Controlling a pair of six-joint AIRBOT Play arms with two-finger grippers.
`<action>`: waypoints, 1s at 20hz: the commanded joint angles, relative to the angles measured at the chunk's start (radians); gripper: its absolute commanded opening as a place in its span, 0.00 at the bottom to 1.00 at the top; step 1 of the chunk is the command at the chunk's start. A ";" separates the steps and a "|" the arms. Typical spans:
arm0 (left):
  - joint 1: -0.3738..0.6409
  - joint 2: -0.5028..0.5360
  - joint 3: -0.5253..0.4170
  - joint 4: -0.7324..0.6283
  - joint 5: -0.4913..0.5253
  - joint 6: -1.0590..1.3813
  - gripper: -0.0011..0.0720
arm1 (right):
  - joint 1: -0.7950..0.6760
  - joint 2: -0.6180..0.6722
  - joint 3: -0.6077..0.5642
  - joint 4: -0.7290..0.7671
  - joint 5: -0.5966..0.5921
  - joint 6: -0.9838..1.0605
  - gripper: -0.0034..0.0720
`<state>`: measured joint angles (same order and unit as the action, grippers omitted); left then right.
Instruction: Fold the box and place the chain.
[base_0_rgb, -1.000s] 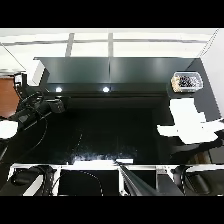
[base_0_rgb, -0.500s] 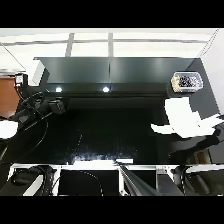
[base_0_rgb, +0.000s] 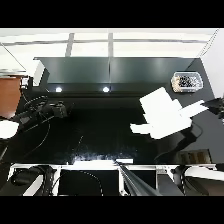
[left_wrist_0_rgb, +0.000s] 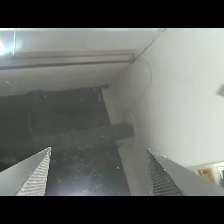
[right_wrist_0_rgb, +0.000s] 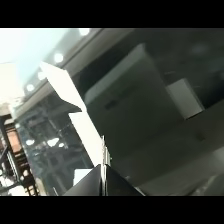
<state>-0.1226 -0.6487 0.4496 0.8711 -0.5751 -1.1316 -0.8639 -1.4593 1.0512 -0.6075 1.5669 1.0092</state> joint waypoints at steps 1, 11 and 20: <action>0.000 0.000 0.000 0.000 -0.028 0.005 0.99 | 0.152 0.231 -0.207 0.065 -0.206 0.071 0.06; -0.003 -0.003 0.000 -0.046 -0.109 0.005 0.99 | 0.695 0.774 -0.611 0.238 -0.669 -0.027 0.06; -0.159 -0.239 0.024 -0.157 -0.129 0.002 0.99 | 1.168 0.869 -0.821 0.240 -1.046 -0.135 0.06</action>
